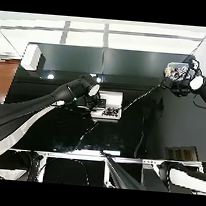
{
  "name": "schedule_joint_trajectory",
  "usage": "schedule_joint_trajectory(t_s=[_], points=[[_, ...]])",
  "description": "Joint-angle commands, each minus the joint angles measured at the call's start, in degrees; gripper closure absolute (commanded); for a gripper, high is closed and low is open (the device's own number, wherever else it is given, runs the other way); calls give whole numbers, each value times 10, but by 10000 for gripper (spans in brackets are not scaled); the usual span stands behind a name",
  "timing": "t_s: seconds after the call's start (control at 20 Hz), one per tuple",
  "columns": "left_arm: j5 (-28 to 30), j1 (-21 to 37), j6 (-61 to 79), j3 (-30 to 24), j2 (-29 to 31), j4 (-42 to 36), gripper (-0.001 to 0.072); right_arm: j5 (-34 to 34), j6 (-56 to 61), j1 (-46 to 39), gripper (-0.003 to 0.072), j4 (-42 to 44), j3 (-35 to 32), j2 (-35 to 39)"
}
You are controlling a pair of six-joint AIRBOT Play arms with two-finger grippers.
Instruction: Fold the box and place the chain.
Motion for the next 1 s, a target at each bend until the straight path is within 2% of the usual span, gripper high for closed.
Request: schedule_joint_trajectory(t_s=[0.0,0.2,0.25,0.3,0.35,0.4,0.55,0.7,0.85,0.95], points=[[0,0,0,0,0,0,685,9,7,-24,14,61,95,-111],[0,0,0,0,0,0,685,8,-10,-15,40,107,157,-175],[0,0,0,0,0,0,685,7,-10,-16,162,108,158,-177],[0,0,0,0,0,0,685,15,-10,-17,351,108,161,-176],[-1,0,0,0,0,0,684,40,-11,-17,585,109,166,-175],[-1,0,0,0,0,0,685,71,-26,-17,667,109,169,-169],[0,0,0,0,0,0,685,177,-122,-15,668,108,168,-106],[-1,0,0,0,0,0,685,251,-184,-8,668,110,139,29],[-1,0,0,0,0,0,685,270,-195,12,668,134,85,198],[0,0,0,0,0,0,685,283,-192,27,668,192,77,292]])
